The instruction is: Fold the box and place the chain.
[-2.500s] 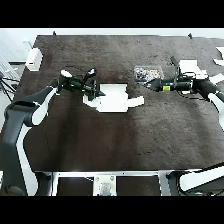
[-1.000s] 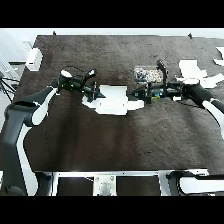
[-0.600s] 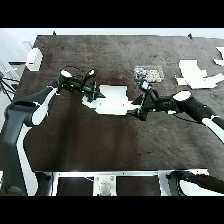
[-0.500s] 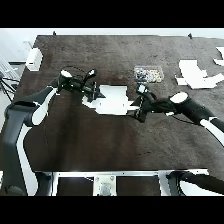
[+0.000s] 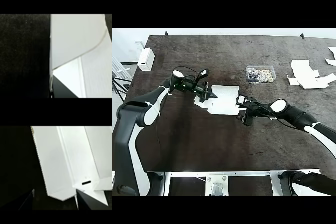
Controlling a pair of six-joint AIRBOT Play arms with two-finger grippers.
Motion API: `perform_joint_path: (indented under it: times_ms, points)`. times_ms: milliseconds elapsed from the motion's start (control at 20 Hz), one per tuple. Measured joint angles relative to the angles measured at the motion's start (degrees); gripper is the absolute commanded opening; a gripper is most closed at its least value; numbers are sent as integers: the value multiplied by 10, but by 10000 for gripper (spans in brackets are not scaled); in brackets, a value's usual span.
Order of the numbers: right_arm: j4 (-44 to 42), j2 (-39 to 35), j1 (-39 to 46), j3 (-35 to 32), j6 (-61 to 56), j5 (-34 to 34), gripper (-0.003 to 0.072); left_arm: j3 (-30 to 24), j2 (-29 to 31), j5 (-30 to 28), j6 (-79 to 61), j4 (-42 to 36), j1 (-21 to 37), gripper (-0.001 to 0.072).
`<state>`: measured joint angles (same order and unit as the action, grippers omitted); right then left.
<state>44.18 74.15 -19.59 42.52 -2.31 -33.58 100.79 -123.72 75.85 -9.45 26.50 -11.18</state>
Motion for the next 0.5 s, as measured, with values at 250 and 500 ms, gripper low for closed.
perform_joint_path:
  times_ms: [250, 500]
  points:
    - [3, 24, -18, -2, 0, 36, 610, 0, 0, 0, 0, 0, 0, 21]
    - [-21, 33, -23, -2, 0, 105, 609, 0, 0, 0, 0, 0, 0, 21]
